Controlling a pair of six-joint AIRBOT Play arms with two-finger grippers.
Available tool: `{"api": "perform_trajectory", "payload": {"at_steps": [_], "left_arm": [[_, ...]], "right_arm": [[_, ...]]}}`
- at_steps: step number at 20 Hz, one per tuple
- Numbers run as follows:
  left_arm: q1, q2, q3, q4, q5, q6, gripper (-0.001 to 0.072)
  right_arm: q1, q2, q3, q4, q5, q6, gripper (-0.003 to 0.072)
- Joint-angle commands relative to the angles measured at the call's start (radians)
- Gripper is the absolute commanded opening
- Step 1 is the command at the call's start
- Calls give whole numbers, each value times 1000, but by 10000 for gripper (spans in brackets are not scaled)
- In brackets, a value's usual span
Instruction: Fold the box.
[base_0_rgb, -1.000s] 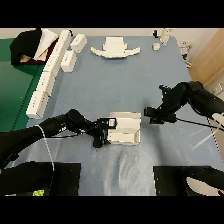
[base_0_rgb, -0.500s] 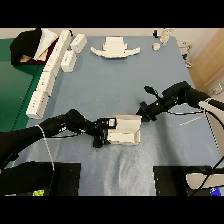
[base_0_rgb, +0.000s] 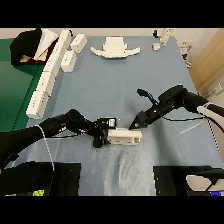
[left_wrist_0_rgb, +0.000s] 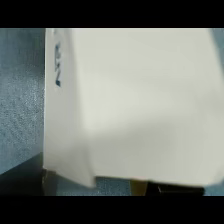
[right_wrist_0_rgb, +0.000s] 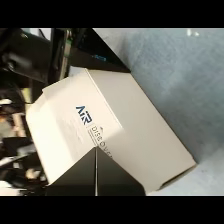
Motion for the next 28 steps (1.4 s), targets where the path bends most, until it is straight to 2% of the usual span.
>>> {"api": "perform_trajectory", "payload": {"at_steps": [1,5,11,15,17,19,20,21,23,25,28], "left_arm": [[0,0,0,0,0,0,442],[0,0,0,0,0,0,442],[0,0,0,0,0,0,442],[0,0,0,0,0,0,442],[0,0,0,0,0,0,442],[0,0,0,0,0,0,442],[0,0,0,0,0,0,442],[0,0,0,0,0,0,442],[0,0,0,0,0,0,442],[0,0,0,0,0,0,442],[0,0,0,0,0,0,442]], "right_arm": [[105,130,-94,-90,228,-73,3],[184,296,-178,-98,423,-130,2],[325,494,-255,-156,613,-213,2],[490,626,-368,-346,792,-239,22],[547,651,-398,-438,883,-239,60],[575,643,-402,-486,915,-240,62],[585,639,-402,-491,920,-254,117],[596,636,-402,-491,922,-284,242],[623,636,-402,-490,921,-348,328],[642,634,-402,-490,921,-387,463],[642,603,-402,-508,943,-433,465]]}}
